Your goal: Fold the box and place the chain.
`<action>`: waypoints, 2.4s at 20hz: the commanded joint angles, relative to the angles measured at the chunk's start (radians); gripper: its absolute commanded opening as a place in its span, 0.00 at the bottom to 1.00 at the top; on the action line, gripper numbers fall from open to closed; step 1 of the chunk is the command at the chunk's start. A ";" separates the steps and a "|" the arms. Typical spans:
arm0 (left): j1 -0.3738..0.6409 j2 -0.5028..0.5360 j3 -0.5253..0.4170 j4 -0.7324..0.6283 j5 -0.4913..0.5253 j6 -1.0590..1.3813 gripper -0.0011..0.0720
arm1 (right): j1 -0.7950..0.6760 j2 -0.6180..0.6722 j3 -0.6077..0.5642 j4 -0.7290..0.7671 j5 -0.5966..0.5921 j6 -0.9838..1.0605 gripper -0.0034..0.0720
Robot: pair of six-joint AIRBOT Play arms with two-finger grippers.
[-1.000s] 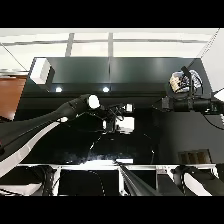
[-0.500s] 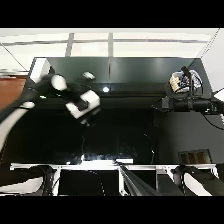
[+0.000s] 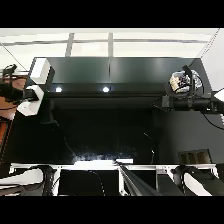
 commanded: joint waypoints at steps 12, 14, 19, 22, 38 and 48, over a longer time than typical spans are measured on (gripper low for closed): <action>-0.020 -0.311 0.299 -0.038 0.149 0.108 0.79 | 0.001 0.001 0.001 0.000 -0.074 0.001 0.07; -0.029 -0.308 0.352 -0.038 0.129 0.060 0.99 | 0.001 0.001 0.001 0.001 -0.066 0.004 0.07; -0.028 -0.308 0.603 0.018 -0.258 -0.083 0.92 | 0.014 0.001 0.016 -0.004 0.058 0.004 0.07; -0.033 -0.270 0.695 -0.002 -0.462 -0.121 0.05 | 0.043 0.014 0.055 -0.010 0.144 0.044 0.07; -0.280 0.926 -0.693 -0.120 0.406 -0.070 0.05 | 0.201 0.165 -0.128 -0.634 -0.553 0.221 0.07; -0.281 0.929 -0.694 -0.121 0.406 -0.071 0.05 | 0.201 0.165 -0.128 -0.634 -0.553 0.222 0.07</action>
